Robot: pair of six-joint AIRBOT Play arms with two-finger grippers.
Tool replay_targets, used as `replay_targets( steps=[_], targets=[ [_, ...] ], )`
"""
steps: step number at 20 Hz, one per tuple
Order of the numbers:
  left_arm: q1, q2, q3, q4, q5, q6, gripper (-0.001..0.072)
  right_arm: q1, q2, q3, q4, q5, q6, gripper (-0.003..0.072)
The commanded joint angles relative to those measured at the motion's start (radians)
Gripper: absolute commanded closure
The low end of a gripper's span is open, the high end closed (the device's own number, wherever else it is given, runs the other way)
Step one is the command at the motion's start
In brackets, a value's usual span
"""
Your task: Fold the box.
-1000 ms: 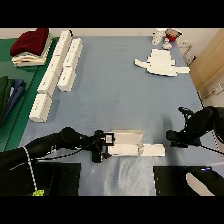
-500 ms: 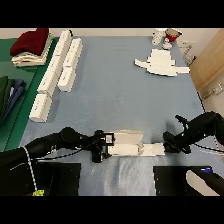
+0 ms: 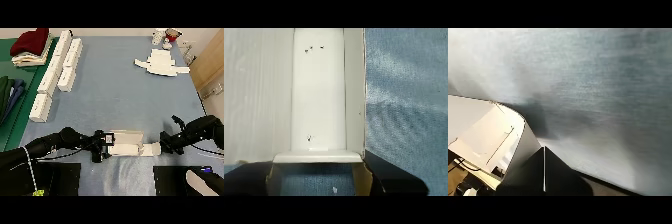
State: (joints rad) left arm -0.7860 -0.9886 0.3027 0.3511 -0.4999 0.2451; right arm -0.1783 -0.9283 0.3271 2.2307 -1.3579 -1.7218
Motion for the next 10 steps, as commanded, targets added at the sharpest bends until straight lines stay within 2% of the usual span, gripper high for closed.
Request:
replay_targets(
  steps=[1, 7, 10],
  targets=[
    [0.0, 0.001, 0.0, 0.0, 0.0, 0.0, 0.0186, 0.0, 0.001, -0.042, 0.071, 0.032, -0.052, 0.0681],
    [0.0, 0.001, 0.0, 0.0, 0.0, 0.0, 0.0186, 0.0, 0.002, -0.043, 0.157, 0.029, -0.114, 0.0681],
    [0.0, 0.001, 0.0, 0.0, 0.0, 0.0, 0.0186, 0.0, 0.045, -0.043, 0.183, 0.01, -0.14, 0.068]
  ],
)
